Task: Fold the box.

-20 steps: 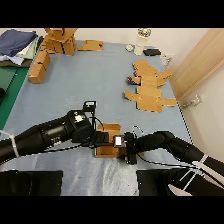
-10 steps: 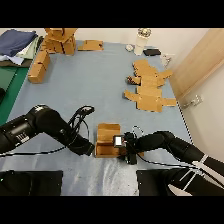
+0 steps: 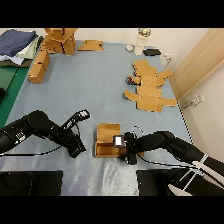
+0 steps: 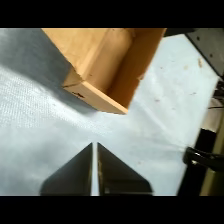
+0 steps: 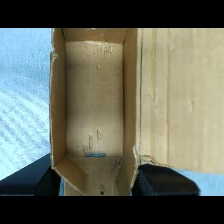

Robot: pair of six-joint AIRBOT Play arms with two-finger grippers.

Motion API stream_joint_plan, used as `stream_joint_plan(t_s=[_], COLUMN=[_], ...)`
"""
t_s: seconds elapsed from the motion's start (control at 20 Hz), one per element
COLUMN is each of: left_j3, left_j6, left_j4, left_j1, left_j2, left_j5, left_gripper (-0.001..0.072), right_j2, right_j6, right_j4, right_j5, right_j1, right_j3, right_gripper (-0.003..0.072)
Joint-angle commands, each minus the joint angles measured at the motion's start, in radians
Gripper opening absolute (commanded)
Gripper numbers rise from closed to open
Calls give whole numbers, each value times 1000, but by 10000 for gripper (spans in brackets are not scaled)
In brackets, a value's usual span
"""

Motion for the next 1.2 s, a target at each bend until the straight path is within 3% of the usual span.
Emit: stream_joint_plan(t_s=[0.0, 0.05, 0.15, 0.2, 0.35, 0.7, 1.15], left_j3=[-50, -77, -141, -172, -226, -225, -186], left_j6=[190, 294, 540, 673, 927, 937, 937], left_j4=[-13, -15, -42, -76, -288, -356, -401], left_j1=[-4, -23, -60, -81, -98, -98, -165], left_j2=[-5, 1, 13, 19, 21, 15, -80], left_j5=[202, 243, 258, 260, 283, 371, 410], left_gripper=[576, 611, 613, 700, 700, 700, 700], right_j2=[0, 0, 0, 0, 0, 0, 0], right_j6=[0, 0, 0, 0, 0, 0, 0], right_j4=[0, 0, 0, 0, 0, 0, 0], right_j5=[0, 0, 0, 0, 0, 0, 0], right_j1=[0, 0, 0, 0, 0, 0, 0], right_j3=[0, 0, 0, 0, 0, 0, 0], right_gripper=[563, 563, 563, 563, 563, 563, 563])
